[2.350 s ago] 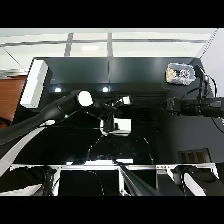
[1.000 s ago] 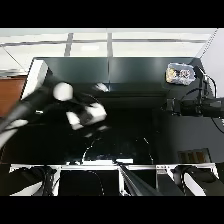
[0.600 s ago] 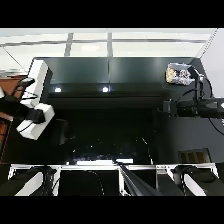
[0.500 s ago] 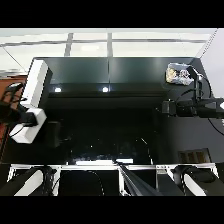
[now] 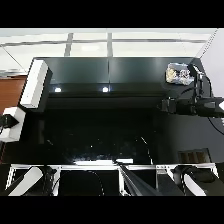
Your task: Fold the box and place the chain.
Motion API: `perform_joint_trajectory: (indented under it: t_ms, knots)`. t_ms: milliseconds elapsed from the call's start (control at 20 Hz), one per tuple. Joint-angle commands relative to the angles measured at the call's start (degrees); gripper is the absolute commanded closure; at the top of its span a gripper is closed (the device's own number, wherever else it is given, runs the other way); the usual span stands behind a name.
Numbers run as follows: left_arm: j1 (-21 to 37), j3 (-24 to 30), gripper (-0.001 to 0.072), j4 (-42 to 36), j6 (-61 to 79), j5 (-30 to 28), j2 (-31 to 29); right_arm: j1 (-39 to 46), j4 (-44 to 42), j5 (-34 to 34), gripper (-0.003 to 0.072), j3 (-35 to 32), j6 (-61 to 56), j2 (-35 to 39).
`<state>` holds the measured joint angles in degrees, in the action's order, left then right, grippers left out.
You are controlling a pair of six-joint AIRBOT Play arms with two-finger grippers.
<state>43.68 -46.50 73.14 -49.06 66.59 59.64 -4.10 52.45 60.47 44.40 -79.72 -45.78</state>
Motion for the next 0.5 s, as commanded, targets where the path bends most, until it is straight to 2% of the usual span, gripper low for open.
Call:
perform_joint_trajectory:
  t_ms: [0,250,450]
  knots:
    - [-0.15,-0.17,0.0418,-7.13,10.40,-3.15,5.09,-0.07,0.09,-1.03,0.0672,0.04,0.04,0.04]
    - [-5.81,-0.59,0.0418,-3.06,8.13,-9.68,10.97,-0.07,0.09,3.28,0.0672,0.04,0.02,0.04]
    - [-6.12,-0.79,0.0418,-2.51,6.91,-12.28,12.13,-0.07,0.02,3.80,0.0672,0.04,-0.24,0.04]
